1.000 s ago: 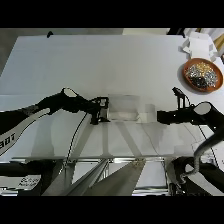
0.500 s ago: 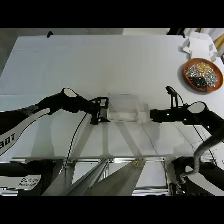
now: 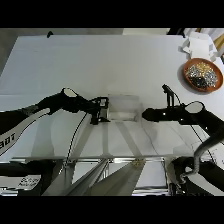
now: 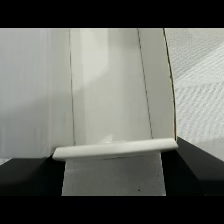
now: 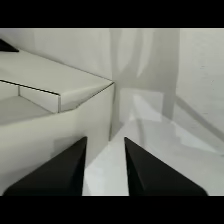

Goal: Fold the box and place the chain.

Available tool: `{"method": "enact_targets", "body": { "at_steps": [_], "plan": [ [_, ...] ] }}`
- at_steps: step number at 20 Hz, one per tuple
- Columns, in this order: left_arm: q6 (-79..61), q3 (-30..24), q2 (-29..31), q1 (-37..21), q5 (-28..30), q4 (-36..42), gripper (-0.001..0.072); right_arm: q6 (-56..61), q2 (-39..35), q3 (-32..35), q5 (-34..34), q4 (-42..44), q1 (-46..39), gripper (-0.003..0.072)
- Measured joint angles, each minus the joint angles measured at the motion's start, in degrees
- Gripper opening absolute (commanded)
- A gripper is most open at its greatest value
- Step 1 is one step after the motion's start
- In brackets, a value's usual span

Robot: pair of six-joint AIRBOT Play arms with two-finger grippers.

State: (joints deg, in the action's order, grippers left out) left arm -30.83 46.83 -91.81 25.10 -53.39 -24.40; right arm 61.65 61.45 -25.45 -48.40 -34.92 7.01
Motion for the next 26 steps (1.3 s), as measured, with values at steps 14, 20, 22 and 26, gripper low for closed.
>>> {"method": "enact_targets", "body": {
  "at_steps": [14,20,22,26],
  "plan": [
    [-0.28,0.00,0.02,-0.04,-0.07,-0.26,0.0153,11.98,-0.28,-4.79,-2.43,-7.45,7.82,0.0475],
    [0.04,-0.02,-0.02,0.02,0.22,0.11,0.0153,18.82,-0.22,-4.87,-5.20,-15.17,6.99,0.0474],
    [0.07,-0.02,-0.02,0.02,0.20,0.09,0.0153,19.63,-0.20,-4.87,-5.55,-16.57,5.73,0.0474],
    [0.04,-0.02,-0.02,0.02,0.13,0.04,0.0153,20.02,-0.20,-5.11,-7.26,-16.72,4.61,0.0474]
  ]
}}
